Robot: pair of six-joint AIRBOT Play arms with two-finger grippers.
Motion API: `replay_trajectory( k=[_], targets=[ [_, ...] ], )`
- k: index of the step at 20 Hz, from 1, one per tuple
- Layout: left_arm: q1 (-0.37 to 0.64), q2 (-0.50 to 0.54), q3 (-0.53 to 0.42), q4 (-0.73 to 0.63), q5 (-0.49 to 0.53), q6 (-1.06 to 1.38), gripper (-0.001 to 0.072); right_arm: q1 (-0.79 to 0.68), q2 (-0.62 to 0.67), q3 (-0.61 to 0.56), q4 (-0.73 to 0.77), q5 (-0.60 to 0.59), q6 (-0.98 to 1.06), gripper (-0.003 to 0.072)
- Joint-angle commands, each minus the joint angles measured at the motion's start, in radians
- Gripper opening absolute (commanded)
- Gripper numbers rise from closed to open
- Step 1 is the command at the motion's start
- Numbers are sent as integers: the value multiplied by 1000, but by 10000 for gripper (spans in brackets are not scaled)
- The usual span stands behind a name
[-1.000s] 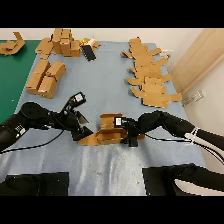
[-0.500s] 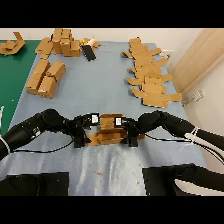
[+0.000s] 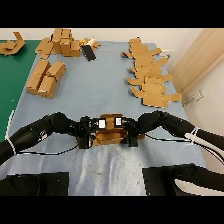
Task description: Fold the box.
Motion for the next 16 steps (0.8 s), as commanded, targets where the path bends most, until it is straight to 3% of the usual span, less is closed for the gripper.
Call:
replay_trajectory(
  k=[1,16],
  targets=[
    [-10,-2,1,-5,17,-31,227,0,0,0,0,0,0,433],
    [-18,-2,1,14,-31,-29,244,0,0,0,0,0,0,433]
  ],
)
